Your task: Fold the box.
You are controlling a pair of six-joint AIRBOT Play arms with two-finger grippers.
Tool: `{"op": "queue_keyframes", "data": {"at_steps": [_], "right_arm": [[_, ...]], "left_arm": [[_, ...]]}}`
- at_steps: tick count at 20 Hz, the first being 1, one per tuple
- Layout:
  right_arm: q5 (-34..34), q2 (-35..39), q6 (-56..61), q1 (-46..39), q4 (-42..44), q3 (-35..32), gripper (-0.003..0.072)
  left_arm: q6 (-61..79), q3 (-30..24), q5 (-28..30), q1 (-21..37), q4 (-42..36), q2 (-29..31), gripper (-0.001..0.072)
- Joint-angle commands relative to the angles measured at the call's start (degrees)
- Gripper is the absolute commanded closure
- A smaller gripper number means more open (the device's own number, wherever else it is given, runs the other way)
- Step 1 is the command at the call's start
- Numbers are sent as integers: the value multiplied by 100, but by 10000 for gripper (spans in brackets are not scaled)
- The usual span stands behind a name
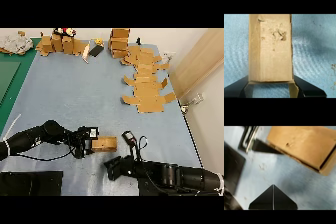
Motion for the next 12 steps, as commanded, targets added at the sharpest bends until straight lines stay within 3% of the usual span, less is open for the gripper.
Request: {"op": "queue_keyframes", "data": {"at_steps": [1, 3, 12], "right_arm": [[2319, -267, 1867, -868, -271, -413, 683], [2796, -409, 1690, -1388, -269, -411, 683], [2769, -597, 1692, -1600, -262, -413, 683]], "left_arm": [[0, -2, 0, -2, 2, -4, 181], [0, -2, 2, -2, 2, -4, 181], [0, -2, 0, -2, 2, -4, 181]]}}
